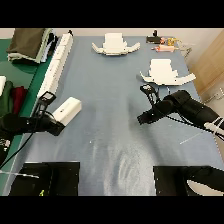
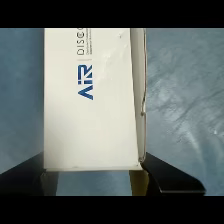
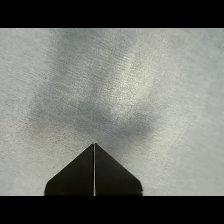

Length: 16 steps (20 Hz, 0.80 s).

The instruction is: Fold the box.

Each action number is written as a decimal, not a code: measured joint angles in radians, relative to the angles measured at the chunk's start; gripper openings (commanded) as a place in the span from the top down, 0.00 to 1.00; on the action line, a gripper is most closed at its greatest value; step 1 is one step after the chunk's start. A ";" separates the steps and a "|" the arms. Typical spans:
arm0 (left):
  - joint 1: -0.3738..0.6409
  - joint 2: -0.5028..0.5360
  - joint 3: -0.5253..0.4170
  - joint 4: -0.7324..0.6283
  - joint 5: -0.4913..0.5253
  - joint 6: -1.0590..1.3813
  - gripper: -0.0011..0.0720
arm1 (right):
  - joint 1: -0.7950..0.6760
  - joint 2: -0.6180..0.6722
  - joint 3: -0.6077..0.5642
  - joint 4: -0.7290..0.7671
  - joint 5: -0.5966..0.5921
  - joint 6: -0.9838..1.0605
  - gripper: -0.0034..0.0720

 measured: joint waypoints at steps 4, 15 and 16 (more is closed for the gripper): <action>0.225 0.018 -0.002 0.030 0.000 -0.002 0.25 | 0.000 0.000 0.000 0.000 0.000 0.000 0.95; 0.454 -0.221 -0.002 -0.062 0.254 0.146 0.25 | 0.000 0.000 0.000 0.000 -0.001 0.000 0.95; 0.456 -0.246 -0.002 -0.085 0.276 0.168 0.25 | 0.000 0.000 0.000 0.000 -0.001 0.000 0.95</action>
